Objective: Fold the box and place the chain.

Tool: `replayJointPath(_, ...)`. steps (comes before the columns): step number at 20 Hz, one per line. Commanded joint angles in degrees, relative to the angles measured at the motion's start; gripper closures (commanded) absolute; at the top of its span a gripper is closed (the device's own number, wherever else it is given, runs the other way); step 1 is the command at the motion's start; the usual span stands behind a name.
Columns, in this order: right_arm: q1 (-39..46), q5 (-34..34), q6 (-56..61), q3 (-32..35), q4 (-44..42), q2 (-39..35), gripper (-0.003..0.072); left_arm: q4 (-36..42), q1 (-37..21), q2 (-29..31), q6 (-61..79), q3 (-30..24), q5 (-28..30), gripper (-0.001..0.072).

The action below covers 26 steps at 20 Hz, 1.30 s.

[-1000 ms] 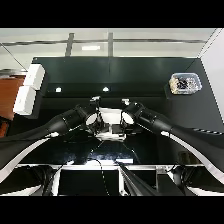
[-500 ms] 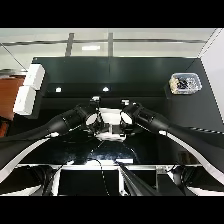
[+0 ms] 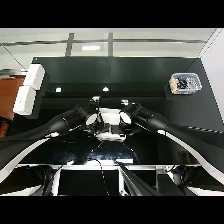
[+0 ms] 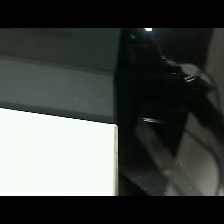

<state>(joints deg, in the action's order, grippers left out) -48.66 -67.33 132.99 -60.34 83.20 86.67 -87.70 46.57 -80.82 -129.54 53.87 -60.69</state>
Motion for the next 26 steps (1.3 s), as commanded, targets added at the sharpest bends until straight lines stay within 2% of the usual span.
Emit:
replayJointPath(1, 0.0, 0.3, -0.8, 0.0, 0.3, 0.1, 0.0633, -0.2, 0.0, 0.0, 0.3, 0.0, 0.3, 0.0677)
replayJointPath(3, 0.0, 0.3, -1.0, 0.0, 0.3, 0.0, 0.0655, -0.2, 0.0, 0.0, 0.3, 0.0, 0.3, 0.0678)
replayJointPath(11, 0.0, 0.0, -1.2, 0.0, 0.5, -0.2, 0.0634, -0.2, 0.0, 0.0, 0.3, 0.0, 0.3, 0.0677)
replayJointPath(12, 0.0, 0.0, -1.2, 0.0, 0.5, -0.2, 0.0399, -0.2, 0.0, 0.0, 0.3, 0.0, 0.3, 0.0678)
replayJointPath(13, 0.0, -0.2, -1.2, 0.0, 0.5, -0.3, 0.0365, -0.2, 0.0, 0.0, 0.3, 0.0, 0.3, 0.0678)
replayJointPath(18, 0.0, -0.6, -1.5, 0.0, 1.1, -1.8, 0.0365, -0.2, 0.0, 0.0, 0.3, 0.0, 0.3, 0.0677)
replayJointPath(26, 0.1, -2.2, -3.1, -0.2, 2.8, -9.3, 0.0365, -0.1, 0.0, 0.0, 0.3, 0.0, 0.2, 0.0677)
